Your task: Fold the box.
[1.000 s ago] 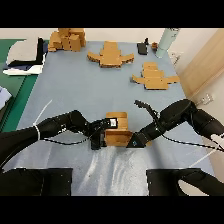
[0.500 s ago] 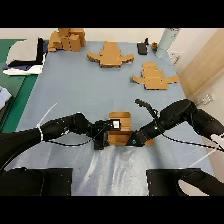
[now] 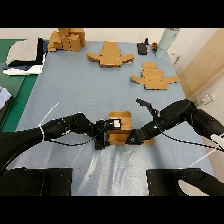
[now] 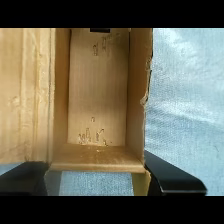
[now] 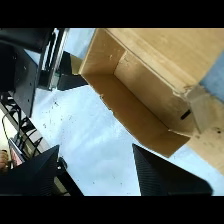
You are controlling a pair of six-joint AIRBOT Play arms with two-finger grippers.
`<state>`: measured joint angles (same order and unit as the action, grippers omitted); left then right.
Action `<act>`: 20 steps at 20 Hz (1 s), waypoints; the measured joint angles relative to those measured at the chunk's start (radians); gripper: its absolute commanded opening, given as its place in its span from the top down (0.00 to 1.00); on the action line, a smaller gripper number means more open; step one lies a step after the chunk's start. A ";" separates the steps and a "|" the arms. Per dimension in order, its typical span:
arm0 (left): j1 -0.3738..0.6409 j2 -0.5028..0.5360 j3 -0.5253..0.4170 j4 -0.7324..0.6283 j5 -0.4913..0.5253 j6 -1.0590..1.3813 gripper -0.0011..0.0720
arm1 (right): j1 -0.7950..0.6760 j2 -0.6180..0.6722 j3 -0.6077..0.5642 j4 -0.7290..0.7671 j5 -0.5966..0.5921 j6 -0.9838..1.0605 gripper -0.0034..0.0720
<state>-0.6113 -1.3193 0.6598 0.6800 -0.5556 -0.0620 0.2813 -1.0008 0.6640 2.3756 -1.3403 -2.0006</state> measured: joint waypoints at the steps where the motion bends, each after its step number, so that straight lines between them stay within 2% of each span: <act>1: 0.000 0.000 -0.001 0.008 0.000 -0.008 0.40 | 0.000 0.000 -0.001 0.000 0.007 0.031 0.00; 7: 0.000 0.000 -0.002 0.046 -0.015 -0.050 0.40 | 0.000 -0.023 -0.001 0.000 0.089 0.150 0.00; 8: 0.000 0.000 -0.002 0.050 -0.018 -0.052 0.40 | 0.000 -0.028 -0.001 0.000 0.101 0.164 0.07; 10: 0.000 0.000 -0.002 0.054 -0.023 -0.057 0.40 | 0.000 -0.035 -0.001 0.003 0.109 0.190 0.56; 11: 0.000 0.000 -0.002 0.058 -0.026 -0.058 0.40 | 0.000 -0.038 -0.001 0.010 0.115 0.198 0.73; 12: 0.000 0.000 -0.001 0.060 -0.030 -0.058 0.40 | 0.000 -0.040 -0.001 0.016 0.120 0.204 0.84; 13: 0.000 0.000 -0.001 0.061 -0.032 -0.059 0.40 | 0.000 -0.040 -0.001 0.023 0.122 0.206 0.90; 16: 0.000 0.000 -0.002 0.065 -0.037 -0.061 0.40 | 0.002 -0.042 0.004 0.047 0.137 0.211 0.95; 20: 0.000 0.000 -0.002 0.067 -0.042 -0.061 0.40 | 0.002 -0.045 0.051 0.060 0.238 0.193 0.95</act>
<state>-0.6109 -1.3190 0.6582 0.7471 -0.5980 -0.1230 0.2829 -1.0462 0.7155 2.4359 -1.1027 -1.8076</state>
